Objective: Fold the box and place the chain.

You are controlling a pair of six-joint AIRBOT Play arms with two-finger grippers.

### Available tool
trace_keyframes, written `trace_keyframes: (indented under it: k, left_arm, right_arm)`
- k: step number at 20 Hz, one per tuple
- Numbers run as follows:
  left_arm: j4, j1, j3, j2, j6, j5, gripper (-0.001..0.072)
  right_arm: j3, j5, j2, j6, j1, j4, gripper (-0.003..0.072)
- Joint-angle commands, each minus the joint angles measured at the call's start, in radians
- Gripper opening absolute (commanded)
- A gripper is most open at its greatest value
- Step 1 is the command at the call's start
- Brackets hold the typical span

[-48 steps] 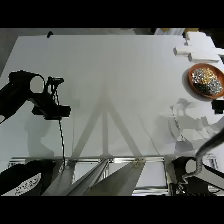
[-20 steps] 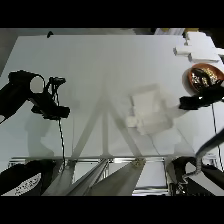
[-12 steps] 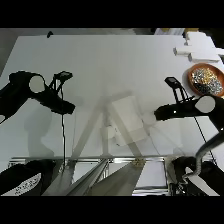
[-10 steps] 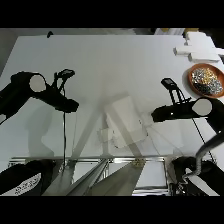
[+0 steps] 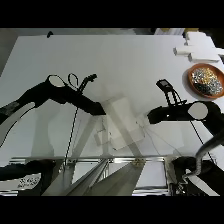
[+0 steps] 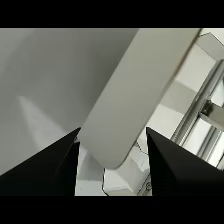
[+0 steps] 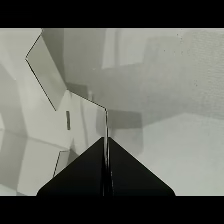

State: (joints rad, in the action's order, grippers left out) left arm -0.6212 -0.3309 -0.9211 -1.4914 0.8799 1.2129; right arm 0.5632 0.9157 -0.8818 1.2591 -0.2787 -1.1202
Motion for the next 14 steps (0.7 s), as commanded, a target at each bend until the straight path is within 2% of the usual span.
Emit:
trace_keyframes:
  k: [1,5,7,9,11,14]
  left_arm:
    - [0.032,0.002,0.001,-0.046,-0.06,0.047,0.0455]
    - [0.029,0.074,0.0,-0.04,-0.012,0.13,0.0455]
    - [0.002,0.138,0.0,-0.021,0.031,0.131,0.0455]
    - [0.032,0.17,0.001,-0.012,0.014,0.093,0.0456]
    - [0.096,0.139,0.001,-0.027,-0.045,0.061,0.0456]
    - [0.195,0.039,0.0,-0.081,-0.131,0.002,0.0475]
  right_arm:
    - [0.0,-0.04,0.001,0.001,-0.003,0.004,0.0011]
    - [0.0,-0.105,0.001,0.001,-0.003,0.037,0.0011]
    - [0.0,-0.11,0.001,0.001,-0.003,0.061,0.0011]
    - [0.0,-0.109,0.001,0.0,-0.003,0.089,0.0011]
    - [0.0,-0.109,0.001,0.0,-0.003,0.106,0.0011]
    - [0.0,-0.108,0.001,0.0,-0.003,0.106,0.0011]
